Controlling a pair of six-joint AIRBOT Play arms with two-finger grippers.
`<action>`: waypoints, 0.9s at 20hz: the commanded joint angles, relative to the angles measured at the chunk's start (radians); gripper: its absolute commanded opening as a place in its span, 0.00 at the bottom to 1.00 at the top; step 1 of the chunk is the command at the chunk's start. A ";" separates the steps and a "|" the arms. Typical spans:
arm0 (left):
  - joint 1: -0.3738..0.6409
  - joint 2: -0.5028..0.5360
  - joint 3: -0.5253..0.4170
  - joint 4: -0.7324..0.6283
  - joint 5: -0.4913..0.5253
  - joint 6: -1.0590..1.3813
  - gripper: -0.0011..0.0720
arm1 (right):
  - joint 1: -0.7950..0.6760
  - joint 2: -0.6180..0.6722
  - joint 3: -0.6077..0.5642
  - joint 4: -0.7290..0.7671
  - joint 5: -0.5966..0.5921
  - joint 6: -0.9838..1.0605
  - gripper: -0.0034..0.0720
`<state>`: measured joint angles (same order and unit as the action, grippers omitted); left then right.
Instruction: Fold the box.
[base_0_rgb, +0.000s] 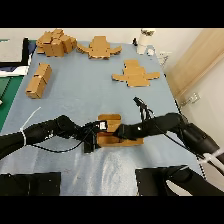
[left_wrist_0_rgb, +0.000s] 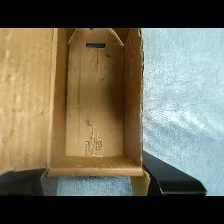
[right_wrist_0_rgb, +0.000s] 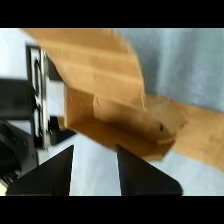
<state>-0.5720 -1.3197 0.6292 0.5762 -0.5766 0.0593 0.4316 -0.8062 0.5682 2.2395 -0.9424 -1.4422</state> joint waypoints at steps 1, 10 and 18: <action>0.000 0.000 0.000 0.000 0.000 0.000 0.72 | 0.001 -0.141 0.099 0.035 0.094 0.000 0.43; 0.000 0.000 0.000 0.000 0.000 0.000 0.71 | 0.001 -0.457 0.209 -0.001 0.073 -0.141 0.30; 0.000 0.000 0.000 0.000 0.000 0.000 0.71 | 0.012 -0.472 0.203 -0.012 0.071 -0.183 0.30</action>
<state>-0.5720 -1.3197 0.6292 0.5762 -0.5766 0.0593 0.4362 -1.2716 0.7708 2.2326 -0.8665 -1.6096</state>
